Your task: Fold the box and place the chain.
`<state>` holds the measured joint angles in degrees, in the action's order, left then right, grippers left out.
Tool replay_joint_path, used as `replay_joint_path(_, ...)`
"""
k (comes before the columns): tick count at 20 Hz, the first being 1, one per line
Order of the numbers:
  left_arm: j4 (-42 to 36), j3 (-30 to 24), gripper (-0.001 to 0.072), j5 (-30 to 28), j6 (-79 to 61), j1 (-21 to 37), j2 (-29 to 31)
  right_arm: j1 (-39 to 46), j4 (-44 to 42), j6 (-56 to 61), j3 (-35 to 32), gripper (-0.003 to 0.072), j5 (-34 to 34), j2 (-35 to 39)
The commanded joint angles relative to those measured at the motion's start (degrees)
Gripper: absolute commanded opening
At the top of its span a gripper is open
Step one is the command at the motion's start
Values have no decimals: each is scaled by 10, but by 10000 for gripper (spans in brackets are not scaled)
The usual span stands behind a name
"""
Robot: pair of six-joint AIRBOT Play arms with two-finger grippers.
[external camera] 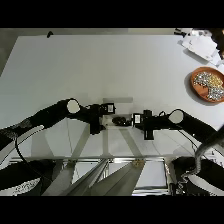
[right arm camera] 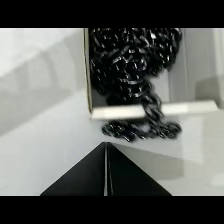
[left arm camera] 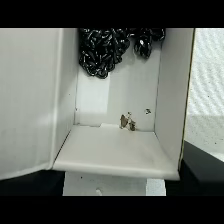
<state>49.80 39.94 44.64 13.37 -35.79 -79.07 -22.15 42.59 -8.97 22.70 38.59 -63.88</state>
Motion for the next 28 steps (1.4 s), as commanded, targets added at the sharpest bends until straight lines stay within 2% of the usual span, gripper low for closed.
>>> replay_joint_path(1, 0, 0, 412, 0, 0, 0, 0, 0, -7, 1, 0, 11, -14, 22)
replay_joint_path(3, 0, 0, 412, 0, 0, 0, 0, 0, -15, -1, 0, 24, -13, 28)
replay_joint_path(5, 0, 0, 412, 0, 0, 0, 0, 0, -33, -10, 0, 307, -13, 27)
replay_joint_path(6, 0, 0, 412, 0, 0, 0, 0, 0, -45, -21, 0, 343, -12, 25)
replay_joint_path(7, 0, 0, 412, 0, 0, 0, 0, 0, -49, -22, 0, 343, -10, 24)
replay_joint_path(11, 0, 0, 412, 0, 0, 0, 0, -1, -83, -48, 0, 337, 1, 5)
replay_joint_path(12, 0, 0, 412, 0, 0, 0, 0, 0, -94, -53, 0, 314, 0, 4)
replay_joint_path(13, 0, 0, 412, 0, 0, 0, 0, 0, -95, -53, 0, 249, -1, 4)
replay_joint_path(14, 0, 0, 412, 0, 0, 0, 0, 0, -94, -56, 0, 214, 0, 3)
replay_joint_path(20, 0, 0, 412, 0, 0, 0, 0, 0, -97, -61, 0, 204, -3, -26)
replay_joint_path(21, 0, 0, 412, 0, 0, 0, 0, 0, -97, -61, 0, 139, -5, -26)
replay_joint_path(22, 0, 0, 412, 0, 0, 0, 0, 0, -96, -61, 0, 95, -5, -26)
replay_joint_path(23, 0, 0, 412, 0, 0, 0, 0, 0, -96, -61, 0, 86, -5, -26)
replay_joint_path(24, 0, 0, 412, 0, 0, 0, 0, 0, -96, -61, 0, 28, -7, -26)
replay_joint_path(28, 0, 0, 412, 0, 0, 0, 0, 0, -95, -59, 0, 10, -26, -21)
